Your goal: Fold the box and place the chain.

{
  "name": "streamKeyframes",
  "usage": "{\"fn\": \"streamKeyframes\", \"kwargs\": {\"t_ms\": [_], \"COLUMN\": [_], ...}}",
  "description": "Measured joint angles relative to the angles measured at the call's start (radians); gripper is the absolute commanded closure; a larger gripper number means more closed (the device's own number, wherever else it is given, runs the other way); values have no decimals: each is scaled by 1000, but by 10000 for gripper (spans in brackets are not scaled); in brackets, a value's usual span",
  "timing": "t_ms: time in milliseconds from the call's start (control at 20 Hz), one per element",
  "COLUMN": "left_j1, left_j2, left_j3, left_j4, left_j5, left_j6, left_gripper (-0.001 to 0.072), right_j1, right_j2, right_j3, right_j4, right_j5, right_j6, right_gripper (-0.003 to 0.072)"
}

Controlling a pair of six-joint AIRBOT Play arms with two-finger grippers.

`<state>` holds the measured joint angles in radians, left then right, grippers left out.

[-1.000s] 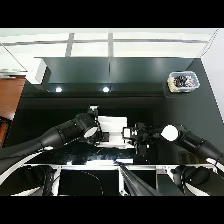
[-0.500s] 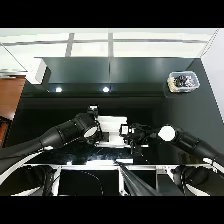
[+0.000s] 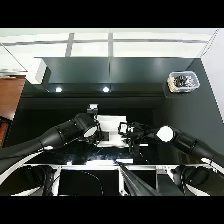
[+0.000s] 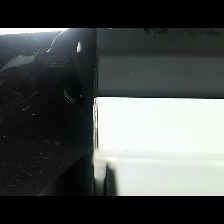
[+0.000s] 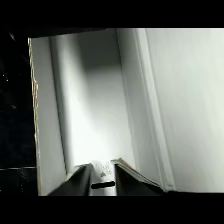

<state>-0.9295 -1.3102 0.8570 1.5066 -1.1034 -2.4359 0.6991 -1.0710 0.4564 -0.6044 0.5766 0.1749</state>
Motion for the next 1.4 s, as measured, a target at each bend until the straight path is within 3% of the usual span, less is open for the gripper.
{"fn": "streamKeyframes", "kwargs": {"t_ms": [100, 150, 200, 250, 300, 600, 750, 1100, 1400], "left_j1": [0, 0, 0, 0, 0, 0, 0, 0, 0], "left_j2": [0, 0, 0, 0, 0, 0, 0, 0, 0], "left_j3": [0, 0, 0, 0, 0, 0, 0, 0, 0], "left_j4": [0, 0, 0, 0, 0, 0, -1, -4, -8], "left_j5": [0, -1, 0, 0, 0, 0, 0, -4, -4], "left_j6": [1, 1, 1, 1, 1, 1, 2, 2, 2], "left_gripper": [686, 686, 686, 685, 686, 686, 686, 685, 685], "right_j1": [0, 0, 0, 0, 0, -32, -122, -584, -885], "right_j2": [0, 0, 0, 0, 0, 17, 68, 194, 177], "right_j3": [0, 0, 0, 0, 0, 0, 0, -2, -61], "right_j4": [0, 2, 3, 3, 2, -28, -93, -164, -178], "right_j5": [-9, -15, -15, -15, -18, 4, 94, 428, 522], "right_j6": [6, 9, 10, 12, 18, 81, 176, 532, 917], "right_gripper": [606, 529, 377, 478, 678, 672, 672, 672, 673]}}
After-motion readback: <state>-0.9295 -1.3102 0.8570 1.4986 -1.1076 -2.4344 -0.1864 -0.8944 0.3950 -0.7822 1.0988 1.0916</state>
